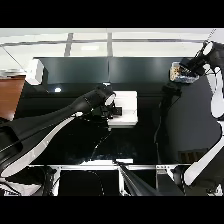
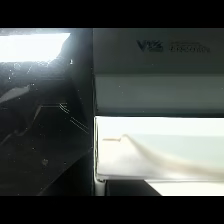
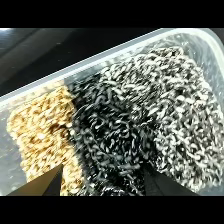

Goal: Fold the box and place the chain.

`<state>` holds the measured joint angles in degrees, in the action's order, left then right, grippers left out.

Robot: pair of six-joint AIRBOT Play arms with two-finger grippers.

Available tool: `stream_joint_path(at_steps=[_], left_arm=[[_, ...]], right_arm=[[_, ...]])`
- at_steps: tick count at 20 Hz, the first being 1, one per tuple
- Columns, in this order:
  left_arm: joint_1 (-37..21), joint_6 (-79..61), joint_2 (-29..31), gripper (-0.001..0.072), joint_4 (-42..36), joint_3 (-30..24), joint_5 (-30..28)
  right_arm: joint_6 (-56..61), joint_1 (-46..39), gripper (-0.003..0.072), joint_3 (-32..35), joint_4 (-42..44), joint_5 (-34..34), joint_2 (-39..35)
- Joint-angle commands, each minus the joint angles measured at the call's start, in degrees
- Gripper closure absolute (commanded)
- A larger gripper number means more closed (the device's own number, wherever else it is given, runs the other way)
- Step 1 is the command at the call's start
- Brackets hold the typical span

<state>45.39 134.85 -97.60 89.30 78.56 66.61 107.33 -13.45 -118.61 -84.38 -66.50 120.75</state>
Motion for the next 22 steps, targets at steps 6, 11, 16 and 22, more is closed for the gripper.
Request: stream_joint_path(at_steps=[6,11,16,22], left_arm=[[-0.04,0.00,-0.02,0.0683,0.00,-0.02,-0.63],[-0.04,0.00,-0.02,0.0683,0.00,-0.02,-0.61],[-0.04,0.00,-0.02,0.0683,0.00,-0.02,-0.61],[-0.04,0.00,-0.02,0.0683,0.02,-0.02,-0.63]], right_arm=[[-1.62,-0.22,0.0671,-1.14,-2.62,-0.33,1.33],[-10.43,-0.04,0.0673,-1.14,-2.69,-1.05,-6.64],[-14.95,-0.04,0.0674,-1.11,2.08,-2.93,-18.75],[-19.63,0.04,0.0674,8.50,18.80,-6.56,-36.76]])
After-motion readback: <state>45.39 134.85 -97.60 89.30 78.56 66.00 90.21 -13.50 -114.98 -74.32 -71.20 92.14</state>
